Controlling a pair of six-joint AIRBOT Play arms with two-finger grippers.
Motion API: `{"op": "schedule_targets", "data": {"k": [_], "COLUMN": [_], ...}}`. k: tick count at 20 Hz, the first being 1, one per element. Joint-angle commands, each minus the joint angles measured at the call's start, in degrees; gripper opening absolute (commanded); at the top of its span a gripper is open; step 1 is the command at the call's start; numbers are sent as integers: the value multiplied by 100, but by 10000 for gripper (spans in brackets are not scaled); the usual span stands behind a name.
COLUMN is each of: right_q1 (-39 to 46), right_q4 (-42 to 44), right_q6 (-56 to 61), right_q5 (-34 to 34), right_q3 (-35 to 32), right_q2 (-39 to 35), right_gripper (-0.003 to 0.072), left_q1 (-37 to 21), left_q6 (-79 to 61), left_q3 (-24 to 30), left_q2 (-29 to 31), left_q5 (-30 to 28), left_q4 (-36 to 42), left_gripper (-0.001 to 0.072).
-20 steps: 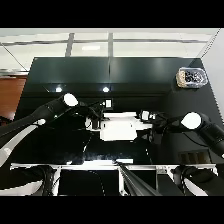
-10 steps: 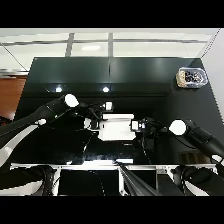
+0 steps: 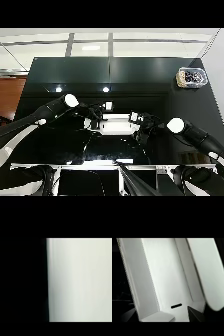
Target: Fold the box and place the chain.
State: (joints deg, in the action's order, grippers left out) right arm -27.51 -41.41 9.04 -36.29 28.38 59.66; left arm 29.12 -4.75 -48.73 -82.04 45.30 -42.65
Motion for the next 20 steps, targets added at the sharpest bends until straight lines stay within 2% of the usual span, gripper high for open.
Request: {"op": "schedule_targets", "data": {"k": [1, 10, 12, 14, 16, 20], "right_q1": [52, 299, 299, 299, 299, 299], "right_q4": [-136, -214, 22, 457, 549, 614], "right_q6": [-13, -302, -645, -1082, -1311, -1563], "right_q5": [-166, -24, 50, -157, -444, -450], "right_q3": [369, 518, 518, 518, 511, 466], "right_q2": [13, 26, 76, 181, 293, 575], "right_gripper": [709, 710, 710, 709, 709, 709], "left_q1": [-4, -4, -4, -4, -4, -4], "left_q6": [9, 46, 46, 46, 46, 46], "left_q3": [-7, -4, -4, -4, -4, -4], "left_q2": [-2, -2, -2, -2, -2, -2], "left_q5": [-4, 37, 37, 35, 28, 22], "left_q4": [13, 13, 13, 13, 11, 11], "left_gripper": [27, 26, 27, 26, 26, 27]}}
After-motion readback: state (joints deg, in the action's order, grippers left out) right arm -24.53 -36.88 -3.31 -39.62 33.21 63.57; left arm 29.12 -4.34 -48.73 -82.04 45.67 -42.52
